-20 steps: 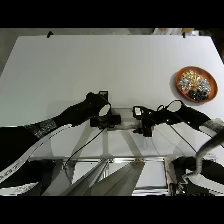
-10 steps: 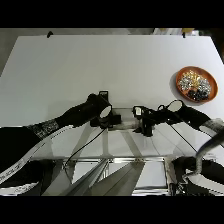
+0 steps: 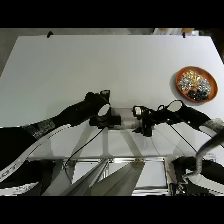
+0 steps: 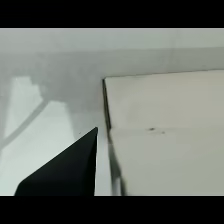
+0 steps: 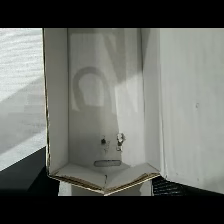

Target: Fold the box and place the chain.

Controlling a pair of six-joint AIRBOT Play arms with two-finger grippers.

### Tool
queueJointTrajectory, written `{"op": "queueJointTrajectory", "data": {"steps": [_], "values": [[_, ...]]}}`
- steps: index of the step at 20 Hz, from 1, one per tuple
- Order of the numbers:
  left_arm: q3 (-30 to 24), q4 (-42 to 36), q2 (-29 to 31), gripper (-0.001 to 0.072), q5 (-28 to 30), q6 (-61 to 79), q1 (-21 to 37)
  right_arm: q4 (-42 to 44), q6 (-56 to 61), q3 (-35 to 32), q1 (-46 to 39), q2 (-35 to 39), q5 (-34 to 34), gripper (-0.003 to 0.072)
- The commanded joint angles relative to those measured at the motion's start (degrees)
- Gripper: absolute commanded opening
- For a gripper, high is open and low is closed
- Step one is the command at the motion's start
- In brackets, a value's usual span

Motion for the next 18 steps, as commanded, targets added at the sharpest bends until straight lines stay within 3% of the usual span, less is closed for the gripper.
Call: {"op": "queueJointTrajectory", "data": {"steps": [1,7,11,12,13,14,15,18], "values": [[0.04,-1.25,2.56,0.0215,-1.01,3.87,1.49,-0.04,-0.04,0.04,0.0,0.04,0.09,0.0408],[0.04,-5.22,8.96,0.0215,-1.25,12.46,4.39,-0.02,-0.04,0.04,0.0,0.04,0.07,0.0408],[0.02,-6.23,15.65,0.022,-10.43,27.02,4.28,-0.04,-0.04,0.04,0.0,0.04,0.07,0.0408],[0.02,-6.21,17.9,0.0278,-12.46,29.77,4.28,-0.04,-0.04,0.04,0.0,0.04,0.09,0.0408],[0.02,-6.34,20.13,0.041,-12.74,32.3,4.28,-0.04,-0.04,0.04,0.0,0.04,0.09,0.0408],[0.02,-6.49,22.47,0.0587,-12.66,33.79,4.26,-0.04,-0.04,0.04,0.0,0.04,0.09,0.0408],[0.0,-6.43,24.35,0.0666,-12.55,33.81,4.07,-0.04,-0.04,0.04,0.0,0.04,0.09,0.0408],[-1.46,-6.36,29.38,0.0661,-11.74,43.6,3.58,-0.04,-0.04,0.04,0.0,0.04,0.11,0.0408]]}}
